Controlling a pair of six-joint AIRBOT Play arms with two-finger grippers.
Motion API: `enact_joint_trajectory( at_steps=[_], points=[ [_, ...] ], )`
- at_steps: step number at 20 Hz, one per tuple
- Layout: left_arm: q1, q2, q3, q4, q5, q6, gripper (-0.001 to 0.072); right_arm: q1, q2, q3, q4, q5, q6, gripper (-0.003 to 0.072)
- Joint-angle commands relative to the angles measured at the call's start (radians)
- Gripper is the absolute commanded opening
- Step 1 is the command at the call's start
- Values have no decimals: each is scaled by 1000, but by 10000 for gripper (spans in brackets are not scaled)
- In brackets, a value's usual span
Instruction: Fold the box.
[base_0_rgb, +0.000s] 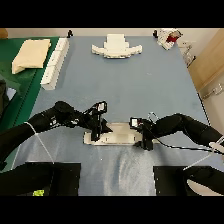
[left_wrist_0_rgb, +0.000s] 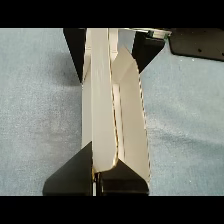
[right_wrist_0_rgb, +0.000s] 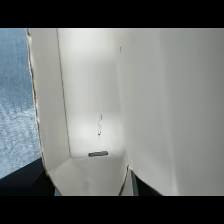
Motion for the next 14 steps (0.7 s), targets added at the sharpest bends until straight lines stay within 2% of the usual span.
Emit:
enact_joint_trajectory(
  at_steps=[1,7,14],
  points=[
    [1,0,1,0,0,0,12,0,1,-2,4,7,0,659],
    [1,0,1,0,0,0,12,8,26,-1,6,7,0,659],
    [1,0,1,0,0,0,12,30,-21,-2,11,23,0,656]
  ],
)
